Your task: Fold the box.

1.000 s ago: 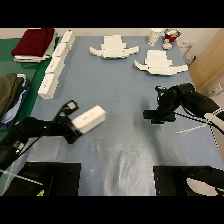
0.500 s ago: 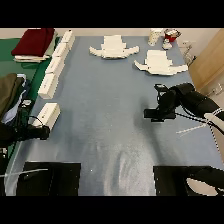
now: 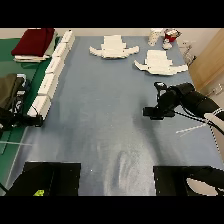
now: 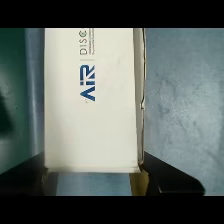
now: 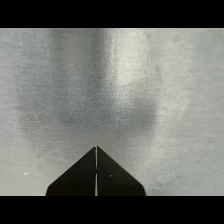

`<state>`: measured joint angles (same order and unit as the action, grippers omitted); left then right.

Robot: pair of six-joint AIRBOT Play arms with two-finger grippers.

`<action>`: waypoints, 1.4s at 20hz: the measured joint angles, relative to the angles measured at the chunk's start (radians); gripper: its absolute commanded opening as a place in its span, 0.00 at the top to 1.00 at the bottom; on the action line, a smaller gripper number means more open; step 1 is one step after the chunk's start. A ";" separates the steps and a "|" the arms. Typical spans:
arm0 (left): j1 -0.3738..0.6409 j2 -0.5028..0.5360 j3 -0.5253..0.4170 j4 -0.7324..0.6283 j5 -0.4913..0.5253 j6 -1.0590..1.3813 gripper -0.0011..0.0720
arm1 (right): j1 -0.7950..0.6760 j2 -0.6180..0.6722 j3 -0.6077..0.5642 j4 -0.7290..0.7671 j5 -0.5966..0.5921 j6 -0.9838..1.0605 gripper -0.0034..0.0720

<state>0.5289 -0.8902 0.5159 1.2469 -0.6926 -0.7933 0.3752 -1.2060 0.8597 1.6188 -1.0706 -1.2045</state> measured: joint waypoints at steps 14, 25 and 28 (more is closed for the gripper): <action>0.005 -0.257 0.120 -0.243 0.066 0.244 0.25 | 0.000 0.000 0.000 0.003 0.072 0.000 0.95; 0.003 -0.263 0.121 -0.230 0.066 0.254 0.24 | 0.000 0.000 0.000 0.011 0.070 0.000 0.95; 0.002 -0.263 0.121 -0.231 0.062 0.254 0.03 | 0.000 0.000 0.000 0.012 0.068 0.000 0.95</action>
<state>0.5308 -1.1530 0.6369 1.0157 -0.6308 -0.5396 0.3752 -1.2060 0.8597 1.6310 -1.0023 -1.2049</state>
